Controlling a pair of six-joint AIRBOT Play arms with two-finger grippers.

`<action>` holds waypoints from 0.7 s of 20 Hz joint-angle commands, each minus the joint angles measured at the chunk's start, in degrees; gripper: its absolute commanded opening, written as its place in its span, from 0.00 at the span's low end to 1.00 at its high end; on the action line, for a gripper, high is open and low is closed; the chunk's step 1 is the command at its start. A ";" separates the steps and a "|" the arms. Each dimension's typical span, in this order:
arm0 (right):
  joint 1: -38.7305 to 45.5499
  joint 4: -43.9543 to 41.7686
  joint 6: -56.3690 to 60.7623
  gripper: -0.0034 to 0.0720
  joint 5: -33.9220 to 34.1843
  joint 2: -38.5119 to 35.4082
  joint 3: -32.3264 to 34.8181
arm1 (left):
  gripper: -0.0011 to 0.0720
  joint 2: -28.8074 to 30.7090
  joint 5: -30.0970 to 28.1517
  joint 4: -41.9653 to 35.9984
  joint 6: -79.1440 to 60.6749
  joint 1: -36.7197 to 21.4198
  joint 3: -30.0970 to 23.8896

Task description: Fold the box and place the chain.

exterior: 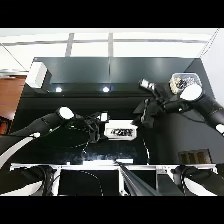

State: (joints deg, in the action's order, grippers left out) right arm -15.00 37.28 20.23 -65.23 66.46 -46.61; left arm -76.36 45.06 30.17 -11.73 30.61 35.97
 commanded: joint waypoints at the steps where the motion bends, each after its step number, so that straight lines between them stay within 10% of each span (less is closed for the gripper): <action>1: -2.89 -3.13 -9.51 1.00 7.10 -1.38 6.51 | 0.67 -0.04 -0.04 0.02 -0.04 0.00 0.02; 13: -5.11 0.02 -12.35 1.00 7.52 -1.38 6.62 | 0.67 -0.04 0.02 0.04 -0.04 0.00 0.02; 14: -5.11 0.00 -12.28 0.87 7.43 -1.38 6.62 | 0.67 -0.04 0.02 0.04 -0.02 0.00 0.02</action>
State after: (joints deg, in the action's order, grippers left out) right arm -20.01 36.91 8.10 -58.00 65.12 -40.05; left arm -76.36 44.95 30.17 -11.70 30.61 35.97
